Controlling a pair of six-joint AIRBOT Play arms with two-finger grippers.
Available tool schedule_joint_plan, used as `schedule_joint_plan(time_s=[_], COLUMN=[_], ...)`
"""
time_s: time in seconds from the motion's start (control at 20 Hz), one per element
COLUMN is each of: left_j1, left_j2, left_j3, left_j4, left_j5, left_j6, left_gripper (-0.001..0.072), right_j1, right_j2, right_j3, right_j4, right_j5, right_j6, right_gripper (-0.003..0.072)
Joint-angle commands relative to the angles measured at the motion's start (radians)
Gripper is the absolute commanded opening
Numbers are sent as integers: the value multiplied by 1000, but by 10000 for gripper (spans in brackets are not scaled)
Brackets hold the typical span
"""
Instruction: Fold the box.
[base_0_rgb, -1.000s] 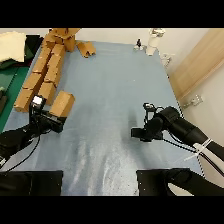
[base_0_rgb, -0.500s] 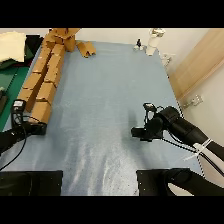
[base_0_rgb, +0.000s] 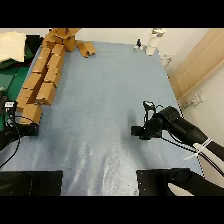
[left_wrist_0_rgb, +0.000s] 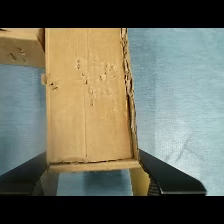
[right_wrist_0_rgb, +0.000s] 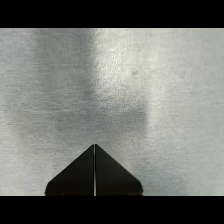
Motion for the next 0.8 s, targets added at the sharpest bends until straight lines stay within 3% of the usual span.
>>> schedule_joint_plan(time_s=[0.0, 0.25, 0.5, 0.7, 0.75], left_j1=[-49, -102, -102, -102, -102], left_j2=[-1, -86, -225, -238, -238], left_j3=[0, 19, 113, 120, 121], left_j4=[5, 5, 1, 2, 2], left_j5=[-1, 46, 5, 6, 6], left_j6=[41, 44, 43, 43, 43], left_gripper=[590, 590, 590, 594, 711], right_j1=[0, 0, 0, 0, 0], right_j2=[0, 0, 0, 0, 0], right_j3=[1, 1, 1, 1, 1], right_j4=[-3, -3, -3, -3, -3], right_j5=[24, 24, 24, 25, 25], right_j6=[0, 0, 0, 0, 0], right_gripper=[4, 4, 4, 4, 4])
